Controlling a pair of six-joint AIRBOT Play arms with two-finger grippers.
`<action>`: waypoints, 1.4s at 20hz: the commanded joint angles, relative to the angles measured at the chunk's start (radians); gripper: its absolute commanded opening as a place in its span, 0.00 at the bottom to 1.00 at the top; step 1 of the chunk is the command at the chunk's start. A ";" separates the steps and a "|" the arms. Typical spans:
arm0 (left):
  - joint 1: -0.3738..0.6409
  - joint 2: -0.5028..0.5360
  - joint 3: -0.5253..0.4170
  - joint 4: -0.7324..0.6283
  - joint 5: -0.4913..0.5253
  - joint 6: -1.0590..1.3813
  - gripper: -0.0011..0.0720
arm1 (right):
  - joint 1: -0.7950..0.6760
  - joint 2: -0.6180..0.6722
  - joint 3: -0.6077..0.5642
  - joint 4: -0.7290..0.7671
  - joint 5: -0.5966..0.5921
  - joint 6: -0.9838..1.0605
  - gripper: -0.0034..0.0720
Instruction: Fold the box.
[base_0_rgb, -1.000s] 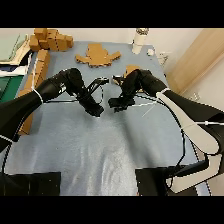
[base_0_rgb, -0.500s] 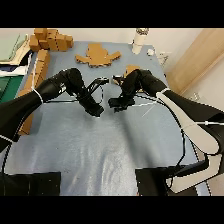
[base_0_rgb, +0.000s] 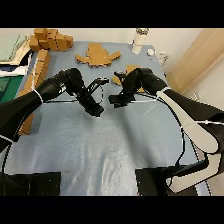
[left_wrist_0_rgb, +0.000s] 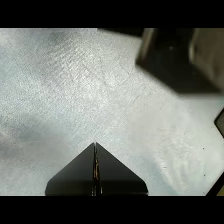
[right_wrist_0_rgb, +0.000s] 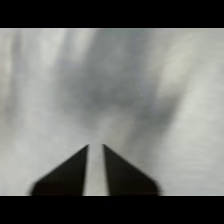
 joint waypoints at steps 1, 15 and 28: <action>0.000 -0.001 0.000 0.000 0.000 0.000 0.04 | -0.109 -0.034 0.113 -0.230 -0.011 0.113 0.59; 0.000 -0.001 0.000 0.000 0.000 0.000 0.04 | -0.780 -0.500 0.611 0.200 0.130 -0.253 0.76; 0.000 -0.001 0.000 0.000 0.000 0.000 0.04 | -0.695 -0.555 0.674 0.379 -0.002 -0.438 0.05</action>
